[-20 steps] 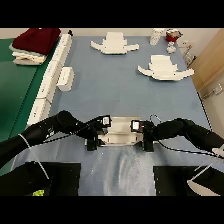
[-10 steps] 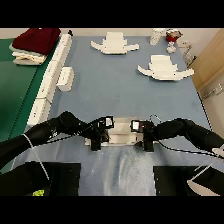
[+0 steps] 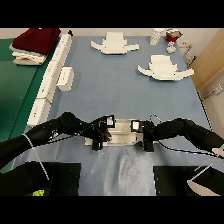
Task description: Fold the box.
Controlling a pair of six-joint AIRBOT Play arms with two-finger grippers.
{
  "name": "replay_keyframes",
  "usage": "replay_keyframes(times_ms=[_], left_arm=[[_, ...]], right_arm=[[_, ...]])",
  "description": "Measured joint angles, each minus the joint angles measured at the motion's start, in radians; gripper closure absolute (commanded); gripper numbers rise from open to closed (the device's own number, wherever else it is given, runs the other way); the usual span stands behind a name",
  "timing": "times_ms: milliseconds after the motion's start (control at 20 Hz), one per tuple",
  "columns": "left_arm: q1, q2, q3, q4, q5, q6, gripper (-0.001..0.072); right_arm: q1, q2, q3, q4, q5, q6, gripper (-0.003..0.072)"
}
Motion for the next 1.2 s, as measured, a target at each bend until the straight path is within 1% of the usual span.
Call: replay_keyframes(times_ms=[50, 200, 250, 300, 350, 400, 500, 650, 800, 900, 1050, 1200], left_arm=[[0.0, 0.0, 0.0, -0.002, -0.002, -0.003, 0.0186], [0.0, 0.0, 0.0, 0.0, -0.003, -0.038, 0.0187], [0.0, 0.0, 0.0, 0.001, -0.003, -0.05, 0.0219], [0.0, 0.0, 0.0, 0.002, -0.006, -0.06, 0.051], [0.0, 0.001, 0.0, 0.006, -0.007, -0.072, 0.0694], [0.0, 0.002, 0.001, 0.013, -0.01, -0.091, 0.0694], [0.0, 0.008, 0.006, 0.07, -0.029, -0.179, 0.0695], [0.002, 0.039, 0.026, 0.196, -0.072, -0.42, 0.0695], [0.002, 0.112, 0.052, 0.339, -0.129, -0.697, 0.0695], [0.01, 0.179, 0.062, 0.426, -0.158, -0.892, 0.0695], [0.062, 0.277, 0.069, 0.571, -0.213, -1.212, 0.0695], [0.174, 0.344, 0.071, 0.713, -0.314, -1.481, 0.0694]], right_arm=[[0.0, 0.0, 0.0, 0.0, 0.0, 0.0, 0.0246], [0.0, 0.0, 0.0, 0.0, 0.0, 0.0, 0.0246], [0.0, 0.0, 0.0, 0.0, 0.0, 0.0, 0.0246], [0.0, 0.0, 0.0, 0.0, 0.0, 0.0, 0.0246], [0.0, 0.0, 0.0, 0.0, 0.0, 0.0, 0.0246], [0.0, 0.0, 0.0, 0.0, 0.0, 0.0, 0.0246], [0.0, 0.0, 0.0, 0.0, 0.0, 0.0, 0.0246], [0.0, 0.0, 0.0, 0.0, 0.0, 0.0, 0.0246], [0.0, 0.0, 0.0, 0.0, 0.0, 0.0, 0.0246], [0.0, 0.0, 0.0, 0.0, 0.0, 0.0, 0.0246], [0.0, 0.0, 0.0, 0.0, 0.0, 0.0, 0.0246], [0.0, 0.0, 0.0, 0.0, 0.0, 0.0, 0.0246]])
